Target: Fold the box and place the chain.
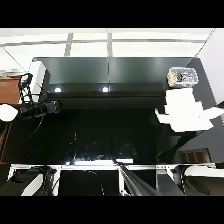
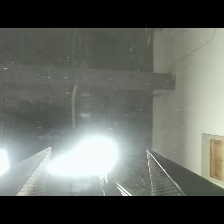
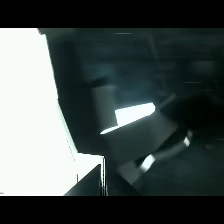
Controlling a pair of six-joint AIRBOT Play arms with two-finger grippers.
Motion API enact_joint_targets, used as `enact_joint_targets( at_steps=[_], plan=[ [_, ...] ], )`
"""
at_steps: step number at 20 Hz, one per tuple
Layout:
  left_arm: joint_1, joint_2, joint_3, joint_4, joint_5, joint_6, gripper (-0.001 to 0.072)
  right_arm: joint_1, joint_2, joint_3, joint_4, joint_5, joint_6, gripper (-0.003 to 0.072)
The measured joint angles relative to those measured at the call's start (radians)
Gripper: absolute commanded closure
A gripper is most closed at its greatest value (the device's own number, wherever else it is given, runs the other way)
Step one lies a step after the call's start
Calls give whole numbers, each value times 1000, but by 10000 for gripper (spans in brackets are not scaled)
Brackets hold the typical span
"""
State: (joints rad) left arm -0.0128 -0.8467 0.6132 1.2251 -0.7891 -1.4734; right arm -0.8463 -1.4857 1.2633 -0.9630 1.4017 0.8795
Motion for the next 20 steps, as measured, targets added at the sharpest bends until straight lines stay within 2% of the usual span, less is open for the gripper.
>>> enact_joint_targets(
  at_steps=[3,6,9,11,15,18,20],
  plan=[
    [-16,-12,-1,-14,-13,1,1,104,186,-217,127,-90,-1,673],
    [-65,-61,0,-69,-17,19,1,277,370,-449,223,-212,-1,673],
    [-105,-170,30,-169,-20,46,2,491,537,-666,357,-394,1,672],
    [-111,-278,84,-292,-45,112,3,646,618,-780,439,-537,14,673],
    [-133,-485,204,-574,-135,314,3,885,679,-887,514,-731,52,672],
    [-162,-619,290,-669,-177,382,3,981,693,-912,534,-808,64,672],
    [-180,-700,340,-703,-241,416,6,1011,697,-921,539,-838,70,672]
  ],
)
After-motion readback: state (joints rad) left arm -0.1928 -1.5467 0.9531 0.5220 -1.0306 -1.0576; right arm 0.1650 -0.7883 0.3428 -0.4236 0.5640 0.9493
